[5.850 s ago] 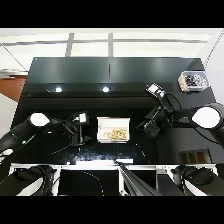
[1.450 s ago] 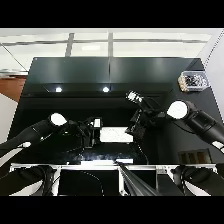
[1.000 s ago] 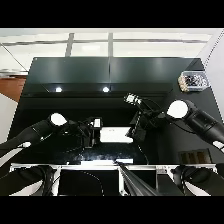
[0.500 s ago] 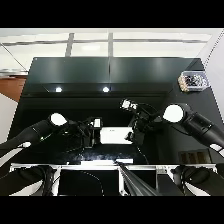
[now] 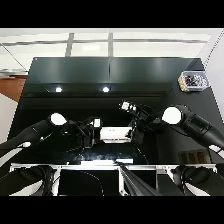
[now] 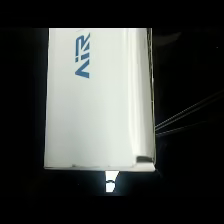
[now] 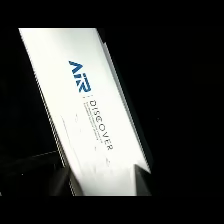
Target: Fold the box and place the chain.
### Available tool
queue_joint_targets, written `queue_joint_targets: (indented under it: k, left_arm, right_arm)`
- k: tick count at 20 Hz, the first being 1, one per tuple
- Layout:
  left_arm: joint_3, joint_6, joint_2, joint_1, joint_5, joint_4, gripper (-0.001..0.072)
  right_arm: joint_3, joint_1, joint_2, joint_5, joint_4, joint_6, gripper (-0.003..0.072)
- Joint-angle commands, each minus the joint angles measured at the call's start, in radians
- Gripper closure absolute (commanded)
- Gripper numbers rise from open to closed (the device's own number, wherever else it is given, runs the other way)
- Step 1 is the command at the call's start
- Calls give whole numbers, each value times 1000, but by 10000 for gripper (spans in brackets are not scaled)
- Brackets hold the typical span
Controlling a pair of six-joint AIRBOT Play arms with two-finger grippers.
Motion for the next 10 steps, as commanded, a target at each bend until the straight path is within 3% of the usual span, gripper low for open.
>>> queue_joint_targets:
  k: [1,10]
  left_arm:
    - [0,1,-1,-1,0,0,324]
    - [0,1,-1,-1,0,0,325]
  right_arm:
    - [-1,1,-1,-1,2,0,427]
    - [-5,5,-1,-2,3,1,425]
